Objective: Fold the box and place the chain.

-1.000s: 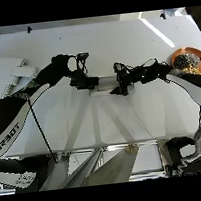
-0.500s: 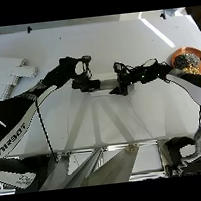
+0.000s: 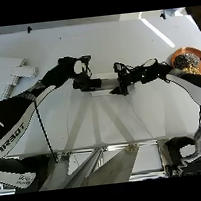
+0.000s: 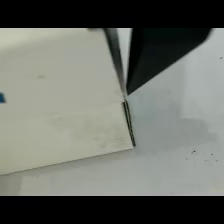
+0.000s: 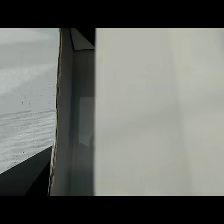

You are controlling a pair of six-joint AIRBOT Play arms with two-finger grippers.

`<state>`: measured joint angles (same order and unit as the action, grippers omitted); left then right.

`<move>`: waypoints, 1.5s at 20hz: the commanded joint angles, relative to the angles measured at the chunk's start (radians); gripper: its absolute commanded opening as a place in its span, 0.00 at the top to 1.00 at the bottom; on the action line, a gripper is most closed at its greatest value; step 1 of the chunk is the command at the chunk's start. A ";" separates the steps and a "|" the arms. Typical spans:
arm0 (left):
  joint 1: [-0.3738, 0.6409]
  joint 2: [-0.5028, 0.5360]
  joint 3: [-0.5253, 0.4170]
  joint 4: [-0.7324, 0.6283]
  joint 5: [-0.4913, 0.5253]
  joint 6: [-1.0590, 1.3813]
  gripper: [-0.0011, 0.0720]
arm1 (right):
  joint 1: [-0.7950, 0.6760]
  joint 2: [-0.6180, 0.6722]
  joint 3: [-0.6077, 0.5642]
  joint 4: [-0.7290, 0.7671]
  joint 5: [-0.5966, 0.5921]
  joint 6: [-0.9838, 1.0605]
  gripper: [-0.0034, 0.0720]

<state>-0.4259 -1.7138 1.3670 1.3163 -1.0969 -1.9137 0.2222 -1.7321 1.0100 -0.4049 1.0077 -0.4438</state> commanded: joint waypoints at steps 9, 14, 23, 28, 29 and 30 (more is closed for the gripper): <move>0.098 0.105 0.000 -0.057 -0.082 0.066 0.36 | 0.001 0.000 0.000 0.001 0.003 0.002 0.25; 0.116 0.129 -0.001 -0.099 -0.143 0.192 0.36 | 0.001 0.000 0.000 0.001 0.003 0.002 0.25; 0.137 0.303 -0.157 -0.018 0.024 0.213 0.36 | 0.001 0.000 0.000 0.001 0.002 0.002 0.25; 0.138 0.326 -0.321 -0.075 0.096 0.476 0.36 | 0.001 0.000 0.000 0.001 0.002 0.002 0.25; 0.143 0.336 -0.354 -0.075 0.113 0.556 0.36 | 0.001 0.000 0.000 0.001 0.003 0.002 0.25; 0.154 0.356 -0.396 -0.084 0.146 0.633 0.36 | 0.001 0.000 0.000 0.001 0.003 0.002 0.25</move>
